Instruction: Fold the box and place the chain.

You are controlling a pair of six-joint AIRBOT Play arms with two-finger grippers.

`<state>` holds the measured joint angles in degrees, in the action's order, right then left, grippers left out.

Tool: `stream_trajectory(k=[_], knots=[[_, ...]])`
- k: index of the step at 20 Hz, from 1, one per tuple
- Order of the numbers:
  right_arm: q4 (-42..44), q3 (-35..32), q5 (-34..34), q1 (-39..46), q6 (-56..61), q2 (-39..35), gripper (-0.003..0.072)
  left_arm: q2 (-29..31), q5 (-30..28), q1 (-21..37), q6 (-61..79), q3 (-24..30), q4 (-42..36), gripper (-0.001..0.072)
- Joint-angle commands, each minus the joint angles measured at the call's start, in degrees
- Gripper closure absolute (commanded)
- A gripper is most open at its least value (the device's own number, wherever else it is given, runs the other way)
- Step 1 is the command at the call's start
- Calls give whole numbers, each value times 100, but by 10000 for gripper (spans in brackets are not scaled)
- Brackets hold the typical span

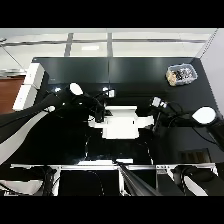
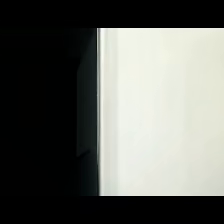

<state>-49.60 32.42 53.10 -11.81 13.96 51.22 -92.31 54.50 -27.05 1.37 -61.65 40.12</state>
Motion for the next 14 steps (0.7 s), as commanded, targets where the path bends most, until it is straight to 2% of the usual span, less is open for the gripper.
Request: stream_trajectory(k=[1, 4, 6, 14], knots=[[-48, -37, -173, -520, -514, 378, -20, -142, -31, -4, 59, -144, 15, 682], [-457, -35, -348, -870, -684, 815, -20, -214, 103, -4, 59, -146, 26, 682], [-442, -35, -341, -1034, -855, 964, -20, -214, 192, -4, 59, -149, 15, 682], [-444, -37, -345, -1528, -1080, 1088, -20, -214, 271, -4, 59, -149, 17, 682]])
